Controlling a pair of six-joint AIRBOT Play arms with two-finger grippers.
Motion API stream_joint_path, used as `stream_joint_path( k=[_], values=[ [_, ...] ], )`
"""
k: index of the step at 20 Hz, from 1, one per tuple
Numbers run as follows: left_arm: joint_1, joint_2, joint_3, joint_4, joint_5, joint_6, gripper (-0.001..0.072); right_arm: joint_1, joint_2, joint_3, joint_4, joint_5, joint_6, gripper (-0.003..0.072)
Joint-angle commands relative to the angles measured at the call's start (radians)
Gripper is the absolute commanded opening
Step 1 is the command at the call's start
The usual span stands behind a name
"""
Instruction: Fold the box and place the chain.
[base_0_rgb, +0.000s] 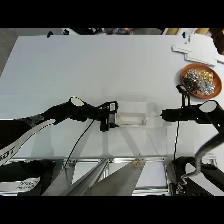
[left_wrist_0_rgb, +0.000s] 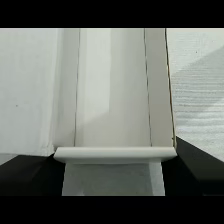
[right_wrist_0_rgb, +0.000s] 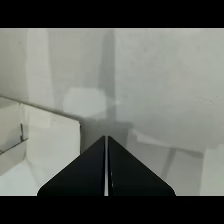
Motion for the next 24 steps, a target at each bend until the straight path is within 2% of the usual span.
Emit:
stream_joint_path(
  k=[1, 3, 8, 11, 13, 14, 15, 16, 19, 24],
  values=[
    [0.000, 0.000, 0.000, -0.001, 0.001, -0.001, 0.0083, 0.014, -0.061, 0.000, 0.065, 0.046, 0.031, 0.0018],
    [0.000, 0.000, 0.000, -0.001, 0.001, -0.001, 0.0083, 0.014, -0.061, -0.001, 0.112, 0.082, 0.010, 0.0018],
    [0.000, 0.000, 0.000, -0.001, 0.001, -0.001, 0.0083, 0.014, -0.051, -0.001, 0.122, 0.090, 0.010, 0.0018],
    [0.000, 0.000, 0.000, -0.001, 0.001, -0.001, 0.0083, 0.014, -0.031, -0.001, 0.204, 0.110, -0.025, 0.0022],
    [0.000, 0.000, 0.000, -0.001, 0.001, -0.001, 0.0083, 0.019, -0.011, -0.001, 0.269, 0.124, -0.051, 0.0127],
    [0.000, 0.000, 0.000, -0.001, 0.001, -0.001, 0.0083, 0.028, 0.000, -0.001, 0.279, 0.128, -0.051, 0.0208],
    [0.000, 0.000, 0.000, -0.001, 0.001, -0.001, 0.0083, 0.042, 0.006, -0.001, 0.290, 0.136, -0.051, 0.0322],
    [0.000, 0.000, 0.000, -0.001, 0.001, -0.001, 0.0083, 0.060, 0.008, -0.001, 0.299, 0.145, -0.051, 0.0347],
    [0.000, 0.000, 0.000, -0.001, 0.001, -0.001, 0.0083, 0.116, 0.008, -0.001, 0.302, 0.149, -0.066, 0.0348],
    [0.000, 0.000, 0.000, -0.001, 0.001, -0.001, 0.0083, 0.122, 0.045, -0.001, 0.254, 0.147, -0.064, 0.0361]
  ],
)
